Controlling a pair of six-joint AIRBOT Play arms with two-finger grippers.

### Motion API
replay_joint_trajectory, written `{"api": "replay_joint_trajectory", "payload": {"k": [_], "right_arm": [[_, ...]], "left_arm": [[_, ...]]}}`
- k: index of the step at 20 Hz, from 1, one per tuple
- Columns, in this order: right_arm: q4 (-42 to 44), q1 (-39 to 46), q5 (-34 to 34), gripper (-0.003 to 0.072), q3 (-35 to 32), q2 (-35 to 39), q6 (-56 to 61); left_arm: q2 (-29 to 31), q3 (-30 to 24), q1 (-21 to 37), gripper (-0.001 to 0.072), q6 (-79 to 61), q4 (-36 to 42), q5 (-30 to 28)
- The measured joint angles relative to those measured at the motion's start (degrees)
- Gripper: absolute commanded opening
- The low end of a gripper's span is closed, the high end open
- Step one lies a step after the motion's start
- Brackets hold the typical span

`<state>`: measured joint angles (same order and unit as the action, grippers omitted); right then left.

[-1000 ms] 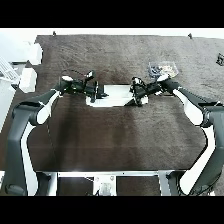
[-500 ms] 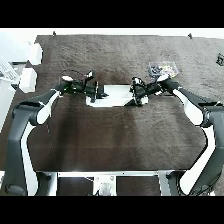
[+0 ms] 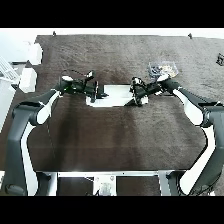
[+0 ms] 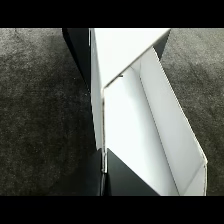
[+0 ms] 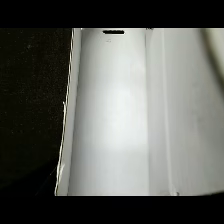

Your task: Fold the box and place the chain.

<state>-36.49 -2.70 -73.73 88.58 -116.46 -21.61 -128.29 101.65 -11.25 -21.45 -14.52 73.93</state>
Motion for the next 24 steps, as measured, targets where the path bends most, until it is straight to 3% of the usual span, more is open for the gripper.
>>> {"api": "replay_joint_trajectory", "payload": {"k": [4,5,6,14,19,22,24], "right_arm": [[0.0,0.0,0.0,0.0539,0.0,0.0,0.0],[0.0,0.0,0.0,0.054,0.0,0.0,0.0],[0.0,0.0,0.0,0.054,0.0,0.0,0.0],[0.0,0.0,0.0,0.0539,0.0,0.0,0.0],[0.0,0.0,0.0,0.0539,0.0,0.0,0.0],[0.0,0.0,0.0,0.0539,0.0,0.0,0.0],[0.0,0.0,0.0,0.0539,0.0,0.0,0.0]], "left_arm": [[0.0,0.0,0.0,0.0053,0.0,0.4,0.0],[0.0,0.0,0.0,0.0298,0.0,0.7,0.1],[-0.1,0.0,0.0,0.0419,0.0,0.5,-0.1],[0.2,0.1,0.2,0.0418,0.0,3.3,-1.0],[1.4,0.2,2.3,0.0419,0.2,4.0,5.6],[2.8,0.2,4.6,0.0414,0.5,4.1,10.4],[4.2,0.2,6.2,0.0022,1.1,4.1,13.5]]}}
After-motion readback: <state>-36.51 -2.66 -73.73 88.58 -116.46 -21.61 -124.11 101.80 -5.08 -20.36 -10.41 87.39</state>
